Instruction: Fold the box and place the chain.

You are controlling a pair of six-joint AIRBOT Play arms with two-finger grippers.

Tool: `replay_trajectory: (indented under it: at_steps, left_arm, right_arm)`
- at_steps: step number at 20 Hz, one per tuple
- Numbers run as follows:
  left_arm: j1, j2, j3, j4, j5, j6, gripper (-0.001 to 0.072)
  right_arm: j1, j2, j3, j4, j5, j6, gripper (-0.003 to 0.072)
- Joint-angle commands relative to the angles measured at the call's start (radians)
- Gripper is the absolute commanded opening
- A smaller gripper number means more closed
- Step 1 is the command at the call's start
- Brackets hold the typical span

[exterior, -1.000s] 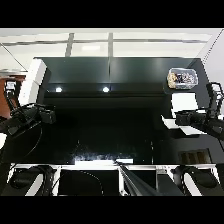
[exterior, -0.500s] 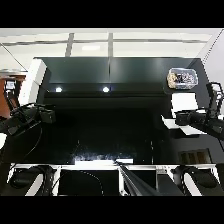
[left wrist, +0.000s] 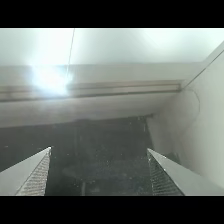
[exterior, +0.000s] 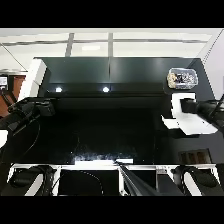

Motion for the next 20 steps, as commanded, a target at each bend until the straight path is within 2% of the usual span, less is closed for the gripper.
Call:
replay_trajectory:
  at_steps: [1, 3, 5, 7, 9, 11, 15, 18, 20]
  left_arm:
    - [0.000, -0.022, 0.000, -0.014, 0.010, -0.001, 0.0703]
    - [0.000, -0.024, 0.000, -0.015, 0.010, -0.001, 0.0703]
    - [0.000, -0.024, 0.000, -0.014, 0.010, -0.001, 0.0703]
    - [0.000, -0.024, 0.000, -0.014, 0.010, -0.001, 0.0703]
    - [0.000, -0.024, 0.000, -0.014, 0.011, 0.000, 0.0703]
    - [0.000, -0.024, 0.000, -0.014, 0.011, -0.001, 0.0703]
    - [0.000, -0.037, 0.000, -0.014, 0.010, -0.001, 0.0703]
    - [0.000, -0.065, 0.000, -0.017, 0.007, -0.001, 0.0703]
    - [0.000, -0.083, 0.000, -0.025, 0.002, -0.025, 0.0703]
  right_arm:
    - [-0.243, -0.164, 0.108, -0.280, -0.005, 0.185, 0.0711]
    - [-0.454, -0.299, 0.220, -0.284, -0.014, 0.186, 0.0710]
    - [-0.653, -0.417, 0.338, -0.187, 0.088, 0.185, 0.0710]
    - [-0.827, -0.528, 0.434, -0.046, 0.239, 0.142, 0.0710]
    - [-0.943, -0.623, 0.490, 0.164, 0.342, -0.086, 0.0710]
    - [-1.007, -0.719, 0.515, 0.350, 0.466, -0.386, 0.0710]
    - [-1.032, -0.903, 0.557, 0.436, 0.584, -0.556, 0.0710]
    - [-1.030, -1.052, 0.649, 0.549, 0.724, -0.637, 0.0710]
    - [-1.024, -1.139, 0.724, 0.543, 0.791, -0.638, 0.0710]
